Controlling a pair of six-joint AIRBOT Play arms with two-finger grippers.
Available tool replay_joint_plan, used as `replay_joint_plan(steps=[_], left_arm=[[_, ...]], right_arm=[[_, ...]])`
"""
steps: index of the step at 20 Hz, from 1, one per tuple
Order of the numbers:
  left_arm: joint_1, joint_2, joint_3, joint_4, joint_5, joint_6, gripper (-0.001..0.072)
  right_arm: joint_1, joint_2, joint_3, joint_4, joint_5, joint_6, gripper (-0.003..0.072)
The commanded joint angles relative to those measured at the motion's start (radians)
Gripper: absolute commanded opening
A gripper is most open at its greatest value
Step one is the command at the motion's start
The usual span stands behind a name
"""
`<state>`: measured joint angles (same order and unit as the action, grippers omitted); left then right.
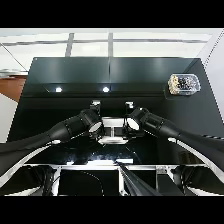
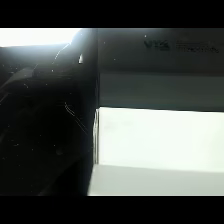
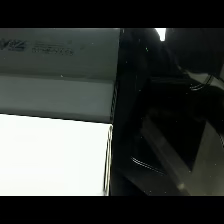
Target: Fold the box and place the chain.
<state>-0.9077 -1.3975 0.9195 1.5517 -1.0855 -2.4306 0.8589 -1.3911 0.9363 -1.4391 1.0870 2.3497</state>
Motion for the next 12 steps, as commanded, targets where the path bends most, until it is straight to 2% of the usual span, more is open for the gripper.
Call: replay_joint_plan(steps=[1, 3, 5, 9, 10, 12], left_arm=[[0.0, 0.0, 0.0, 0.0, 0.0, 0.0, 0.0033], [0.0, 0.0, 0.0, 0.0, 0.0, 0.0, 0.0033], [0.0, 0.0, 0.0, 0.0, 0.0, 0.0, 0.0033], [0.0, 0.0, 0.0, 0.0, 0.0, 0.0, 0.0033], [0.0, 0.0, 0.0, 0.0, 0.0, 0.0, 0.0033], [0.0, 0.0, 0.0, 0.0, 0.0, 0.0, 0.0033]], right_arm=[[0.001, -0.001, 0.0, 0.007, -0.01, -0.001, 0.005], [0.001, -0.001, 0.0, 0.01, -0.006, -0.001, 0.0057], [0.001, -0.001, 0.0, 0.01, -0.007, -0.001, 0.015], [0.001, -0.001, 0.0, 0.01, -0.008, -0.001, 0.0122], [0.001, -0.001, 0.0, 0.009, -0.009, -0.001, 0.0051], [0.001, -0.001, 0.0, 0.008, -0.01, 0.014, 0.005]])
